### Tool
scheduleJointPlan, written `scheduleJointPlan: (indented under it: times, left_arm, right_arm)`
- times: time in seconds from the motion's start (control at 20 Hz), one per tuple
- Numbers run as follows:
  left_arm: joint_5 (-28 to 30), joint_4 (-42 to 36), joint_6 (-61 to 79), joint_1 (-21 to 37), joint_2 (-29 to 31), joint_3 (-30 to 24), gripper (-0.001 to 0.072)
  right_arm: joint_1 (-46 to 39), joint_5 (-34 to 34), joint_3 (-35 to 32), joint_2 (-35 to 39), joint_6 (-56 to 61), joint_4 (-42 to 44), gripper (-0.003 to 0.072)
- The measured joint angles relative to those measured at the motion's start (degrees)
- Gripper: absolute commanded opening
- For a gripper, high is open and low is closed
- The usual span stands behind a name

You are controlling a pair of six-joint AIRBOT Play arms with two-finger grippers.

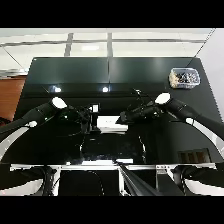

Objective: Fold the box and place the chain.

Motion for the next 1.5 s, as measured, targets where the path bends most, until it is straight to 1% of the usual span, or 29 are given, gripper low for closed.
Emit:
scheduleJointPlan:
  times: [0.3,0.5,0.55,0.6,0.65,0.7,0.85,1.05,1.15,1.25,1.35,1.5]
  left_arm:
    - [0.0,0.0,0.0,0.0,0.0,0.0,0.0406]
    - [0.0,-0.1,-0.3,0.0,0.0,0.0,0.0410]
    - [0.1,-0.1,-0.4,0.0,0.0,0.0,0.0427]
    - [0.3,0.0,-0.5,0.1,0.1,0.1,0.0588]
    - [0.8,0.5,-0.9,0.1,0.3,0.3,0.0720]
    - [1.6,1.1,-1.7,0.2,0.6,0.6,0.0720]
    - [0.1,4.4,-5.9,0.2,2.1,3.0,0.0717]
    - [-7.9,7.4,-12.9,-0.5,4.5,8.9,0.0714]
    - [-9.6,7.0,-14.5,-2.0,4.6,12.3,0.0713]
    - [-9.5,6.6,-16.0,-4.3,3.3,15.6,0.0713]
    - [-9.4,6.4,-17.8,-6.7,0.4,18.7,0.0714]
    - [-8.7,6.3,-20.7,-9.3,-4.3,21.5,0.0714]
  right_arm:
    - [-0.1,0.5,0.5,0.1,0.0,-0.5,0.0012]
    - [-1.9,5.2,2.9,2.2,-0.8,-1.2,0.0012]
    - [-3.0,7.3,3.7,3.2,-0.9,-0.6,0.0012]
    - [-4.7,9.2,4.5,4.6,-1.0,-0.7,0.0012]
    - [-6.7,10.8,5.1,6.2,-1.1,-0.6,0.0012]
    - [-8.9,12.5,5.5,7.9,-1.0,-0.4,0.0012]
    - [-16.5,16.9,6.1,13.7,-0.2,-1.6,0.0012]
    - [-24.6,21.1,6.4,19.4,1.6,-4.9,0.0013]
    - [-26.8,22.5,6.4,20.8,1.9,-6.1,0.0012]
    - [-27.9,22.9,6.4,21.4,2.2,-6.9,0.0012]
    - [-28.5,23.3,6.4,21.7,2.4,-7.4,0.0013]
    - [-28.9,23.5,6.4,22.0,2.4,-7.8,0.0012]
